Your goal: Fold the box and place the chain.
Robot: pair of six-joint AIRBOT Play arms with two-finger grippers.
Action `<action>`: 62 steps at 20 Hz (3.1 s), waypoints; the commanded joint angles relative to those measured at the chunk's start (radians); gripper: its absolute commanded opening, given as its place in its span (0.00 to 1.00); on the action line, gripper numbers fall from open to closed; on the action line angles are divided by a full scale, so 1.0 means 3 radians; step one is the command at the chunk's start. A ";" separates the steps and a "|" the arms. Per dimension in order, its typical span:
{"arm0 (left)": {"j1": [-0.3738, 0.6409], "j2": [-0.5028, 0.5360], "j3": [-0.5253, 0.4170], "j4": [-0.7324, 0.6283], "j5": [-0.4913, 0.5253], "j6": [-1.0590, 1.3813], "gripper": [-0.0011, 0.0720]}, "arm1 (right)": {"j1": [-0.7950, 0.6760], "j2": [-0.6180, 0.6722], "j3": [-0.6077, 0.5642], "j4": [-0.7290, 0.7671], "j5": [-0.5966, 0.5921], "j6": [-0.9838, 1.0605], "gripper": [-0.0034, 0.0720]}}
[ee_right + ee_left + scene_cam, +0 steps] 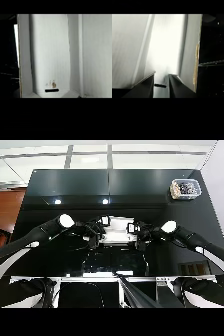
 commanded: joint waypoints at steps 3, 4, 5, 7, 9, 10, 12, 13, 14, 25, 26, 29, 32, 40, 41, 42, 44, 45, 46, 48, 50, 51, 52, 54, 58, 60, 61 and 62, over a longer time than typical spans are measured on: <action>-0.0069 -0.0037 0.0004 -0.0029 0.0008 0.0000 0.31 | 0.0003 -0.0003 -0.0003 0.0000 0.0003 -0.0001 0.29; -0.0071 -0.0037 0.0004 -0.0029 0.0006 0.0000 0.20 | 0.0003 -0.0003 -0.0003 0.0000 0.0003 -0.0001 0.29; -0.0071 -0.0037 0.0004 -0.0029 0.0001 0.0000 0.07 | 0.0003 -0.0003 -0.0003 0.0000 0.0003 -0.0001 0.29; -0.0071 -0.0037 0.0004 -0.0031 -0.0005 0.0000 0.07 | 0.0003 -0.0003 -0.0003 0.0000 0.0003 -0.0001 0.29; -0.0071 -0.0037 0.0004 -0.0031 -0.0003 0.0000 0.38 | 0.0003 -0.0003 -0.0003 0.0000 0.0003 0.0000 0.29; -0.0071 -0.0037 0.0004 -0.0029 -0.0003 0.0000 0.49 | 0.0003 -0.0003 -0.0003 0.0000 0.0003 -0.0001 0.29; -0.0071 -0.0036 0.0004 -0.0028 -0.0011 -0.0001 0.25 | 0.0003 -0.0003 -0.0003 0.0000 0.0003 -0.0001 0.29; -0.0075 -0.0036 0.0004 -0.0029 -0.0013 -0.0001 0.24 | 0.0003 -0.0003 -0.0003 0.0000 0.0003 -0.0001 0.29; -0.0079 -0.0036 0.0004 -0.0031 -0.0009 -0.0001 0.35 | 0.0003 -0.0003 -0.0003 0.0000 0.0003 -0.0001 0.29; 0.0399 0.0743 0.0024 0.0971 -0.0331 -0.1476 0.05 | 0.0003 -0.0003 -0.0003 0.0000 0.0003 -0.0001 0.29; 0.0549 0.0884 0.0024 0.1006 -0.0402 -0.1654 0.05 | 0.0003 -0.0003 -0.0003 0.0000 0.0003 -0.0001 0.29; 0.1106 0.1237 0.0020 0.1025 -0.0832 -0.1831 0.05 | 0.0003 -0.0003 -0.0003 0.0000 0.0003 -0.0001 0.29; 0.1658 0.1348 0.0014 0.1025 -0.1185 -0.2668 0.05 | 0.0003 -0.0003 -0.0003 0.0000 0.0003 -0.0001 0.29; 0.2349 0.0777 -0.0633 0.0022 -0.1441 -0.3910 0.05 | 0.0003 -0.0003 -0.0003 0.0000 0.0003 -0.0001 0.29; 0.2305 0.0595 -0.0687 -0.0202 -0.1485 -0.3703 0.05 | 0.0003 -0.0003 -0.0003 0.0000 0.0003 -0.0001 0.29; 0.2243 0.0432 -0.0693 -0.0327 -0.1488 -0.3548 0.05 | 0.0003 -0.0003 -0.0003 0.0000 0.0003 -0.0001 0.29; 0.2057 0.0140 -0.0641 -0.0362 -0.1306 -0.3506 0.05 | 0.0003 -0.0003 -0.0003 -0.0001 0.0003 -0.0001 0.29; 0.1958 0.0028 -0.0601 -0.0364 -0.1207 -0.3508 0.05 | 0.0003 -0.0003 -0.0003 0.0000 0.0003 -0.0001 0.29; 0.1846 -0.0069 -0.0551 -0.0366 -0.1139 -0.3510 0.05 | 0.0003 -0.0003 -0.0003 0.0000 0.0003 -0.0001 0.29; 0.1601 -0.0237 -0.0409 -0.0364 -0.1102 -0.3507 0.05 | 0.0003 -0.0003 -0.0003 0.0000 0.0001 -0.0001 0.29; 0.1409 -0.0345 -0.0285 -0.0351 -0.1073 -0.3507 0.05 | 0.0003 -0.0003 -0.0003 0.0000 0.0003 -0.0001 0.29; 0.1349 -0.0378 -0.0239 -0.0352 -0.1049 -0.3508 0.05 | 0.0003 -0.0003 -0.0003 0.0000 0.0003 -0.0001 0.29; 0.1308 -0.0403 -0.0198 -0.0351 -0.1044 -0.3507 0.05 | 0.0003 -0.0003 -0.0003 0.0000 0.0003 -0.0001 0.29; 0.1297 -0.0409 -0.0149 -0.0352 -0.1083 -0.3503 0.05 | 0.0003 -0.0003 -0.0003 0.0000 0.0003 -0.0001 0.29; 0.1349 -0.0409 -0.0019 -0.0355 -0.1420 -0.3330 0.06 | 0.0003 -0.0003 -0.0003 0.0000 0.0003 -0.0001 0.29; 0.1335 -0.0409 0.0064 -0.0365 -0.1539 -0.3333 0.51 | 0.0003 -0.0003 -0.0003 0.0000 0.0003 -0.0001 0.29; 0.1330 -0.0409 0.0106 -0.0365 -0.1574 -0.3333 0.70 | 0.0003 -0.0003 -0.0003 0.0000 0.0003 -0.0001 0.29; 0.1322 -0.0409 0.0141 -0.0365 -0.1595 -0.3346 0.75 | 0.0003 -0.0003 -0.0003 0.0000 0.0003 -0.0001 0.29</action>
